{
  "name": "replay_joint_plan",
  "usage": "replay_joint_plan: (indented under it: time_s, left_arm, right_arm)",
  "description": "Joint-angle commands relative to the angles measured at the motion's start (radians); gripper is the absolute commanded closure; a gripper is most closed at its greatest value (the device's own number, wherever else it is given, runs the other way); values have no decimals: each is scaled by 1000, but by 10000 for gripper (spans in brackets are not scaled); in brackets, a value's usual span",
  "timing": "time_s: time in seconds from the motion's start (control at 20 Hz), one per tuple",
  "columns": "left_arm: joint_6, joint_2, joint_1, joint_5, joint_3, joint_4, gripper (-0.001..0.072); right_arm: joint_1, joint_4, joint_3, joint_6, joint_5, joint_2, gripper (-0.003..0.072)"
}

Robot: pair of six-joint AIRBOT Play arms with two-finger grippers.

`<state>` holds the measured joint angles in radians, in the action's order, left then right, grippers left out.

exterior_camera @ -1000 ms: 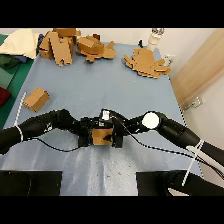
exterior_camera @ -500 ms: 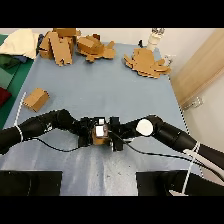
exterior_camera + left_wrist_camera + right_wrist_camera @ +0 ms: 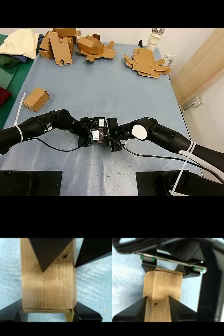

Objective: Fold the box.

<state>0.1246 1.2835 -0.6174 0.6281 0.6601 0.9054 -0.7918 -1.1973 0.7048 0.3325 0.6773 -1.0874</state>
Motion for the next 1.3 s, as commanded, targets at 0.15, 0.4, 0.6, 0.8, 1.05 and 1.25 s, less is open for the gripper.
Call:
replay_joint_plan:
  time_s: [0.15, 0.4, 0.6, 0.8, 1.05, 1.25]
  left_arm:
    - [0, 1, 0, 0, -1, 0, 193]
    - [0, 1, 0, 0, -1, 0, 193]
    - [0, 1, 0, 0, -1, 0, 193]
    - [0, 1, 0, 1, -1, 0, 193]
    - [0, 1, 0, 1, -1, 0, 194]
    - [0, 1, 0, 0, -1, 0, 193]
  right_arm:
    - [-2, -56, 5, 38, -5, 3, 396]
    - [-2, -55, 5, 45, -5, 31, 397]
    - [-2, -55, 6, 48, -4, 36, 397]
    - [-2, -56, 20, 62, -4, 37, 397]
    - [-2, -56, 40, 64, 0, 36, 397]
    - [-2, -65, 40, 64, 3, 36, 397]
